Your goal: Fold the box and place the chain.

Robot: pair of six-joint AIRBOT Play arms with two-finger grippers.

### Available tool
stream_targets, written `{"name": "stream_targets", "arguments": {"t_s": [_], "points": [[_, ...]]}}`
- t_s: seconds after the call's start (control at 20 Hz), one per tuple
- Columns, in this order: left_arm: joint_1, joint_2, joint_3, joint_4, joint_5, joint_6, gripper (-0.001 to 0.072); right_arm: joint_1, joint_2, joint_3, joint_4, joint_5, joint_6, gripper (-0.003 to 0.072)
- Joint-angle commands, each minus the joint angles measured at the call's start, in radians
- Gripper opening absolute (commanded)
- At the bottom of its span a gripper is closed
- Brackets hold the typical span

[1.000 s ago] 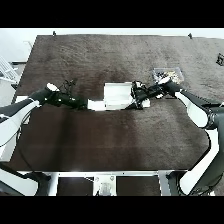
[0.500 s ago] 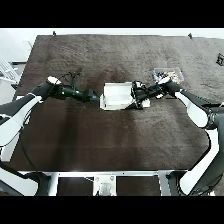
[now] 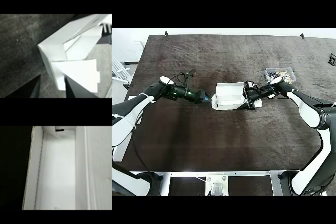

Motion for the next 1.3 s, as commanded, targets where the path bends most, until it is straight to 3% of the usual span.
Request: {"name": "stream_targets", "arguments": {"t_s": [0.0,0.25,1.25], "points": [[0.000,-0.001,-0.009,-0.003,-0.010,0.000,0.0352,0.000,0.000,0.000,0.000,0.000,0.000,0.0557],[-0.001,-0.001,-0.009,-0.116,-0.024,0.008,0.0352,0.000,0.000,0.000,0.000,0.000,0.000,0.0556],[-0.037,-0.001,-0.018,-0.096,0.030,0.027,0.0352,0.000,0.000,0.000,0.000,0.000,0.000,0.0557]]}}
